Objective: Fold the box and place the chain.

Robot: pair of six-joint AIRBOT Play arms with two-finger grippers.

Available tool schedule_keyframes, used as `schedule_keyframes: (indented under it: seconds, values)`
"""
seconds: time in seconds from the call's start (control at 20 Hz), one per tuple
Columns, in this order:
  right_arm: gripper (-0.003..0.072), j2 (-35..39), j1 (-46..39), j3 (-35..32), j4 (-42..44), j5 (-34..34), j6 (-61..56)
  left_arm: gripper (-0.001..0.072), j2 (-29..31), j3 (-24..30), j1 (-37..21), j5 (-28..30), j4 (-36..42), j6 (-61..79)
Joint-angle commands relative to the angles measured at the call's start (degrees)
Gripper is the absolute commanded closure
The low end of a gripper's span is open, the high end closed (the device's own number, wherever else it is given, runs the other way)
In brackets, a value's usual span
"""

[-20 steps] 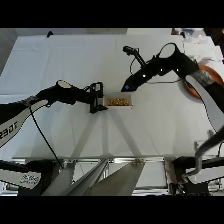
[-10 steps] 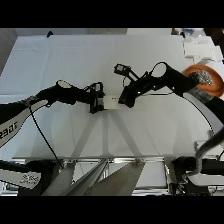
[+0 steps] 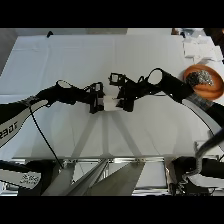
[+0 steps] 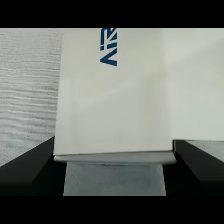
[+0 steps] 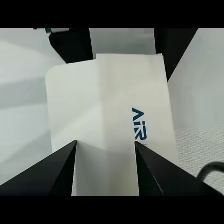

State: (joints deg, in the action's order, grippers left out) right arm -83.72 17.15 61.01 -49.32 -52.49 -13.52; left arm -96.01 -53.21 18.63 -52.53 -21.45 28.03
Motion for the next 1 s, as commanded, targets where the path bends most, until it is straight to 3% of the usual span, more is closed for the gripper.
schedule_keyframes:
  seconds: [0.0,0.15,0.35,0.45,0.6,0.7,0.85,0.95]
  values:
    - [0.0272,1.68,0.28,-3.67,-0.46,6.6,2.95,0.0495,0.02,0.0,0.02,0.04,0.0,0.0]
    - [0.0267,1.68,1.53,-4.17,-2.27,7.06,3.37,0.0495,0.02,0.0,0.02,0.04,0.0,0.0]
    - [0.0243,1.7,2.43,-4.17,-4.31,13.2,3.3,0.0495,0.02,0.0,0.02,0.02,0.0,0.0]
    - [0.0296,1.88,2.43,-4.17,-4.33,12.87,3.3,0.0495,0.02,0.0,0.02,0.04,0.0,0.0]
    - [0.0311,3.23,2.43,-4.17,-4.28,12.83,3.28,0.0495,0.02,0.0,0.02,0.04,0.0,0.0]
    - [0.0399,4.55,2.43,-4.17,-4.31,12.61,3.3,0.0495,0.02,0.0,0.02,0.04,0.0,0.0]
    - [0.04,5.68,2.43,-4.17,-4.33,12.57,3.3,0.0495,0.02,0.0,0.02,0.04,0.0,0.0]
    - [0.0476,5.6,2.45,-4.17,-4.33,11.47,3.34,0.0495,0.02,0.0,0.02,0.04,0.0,0.0]
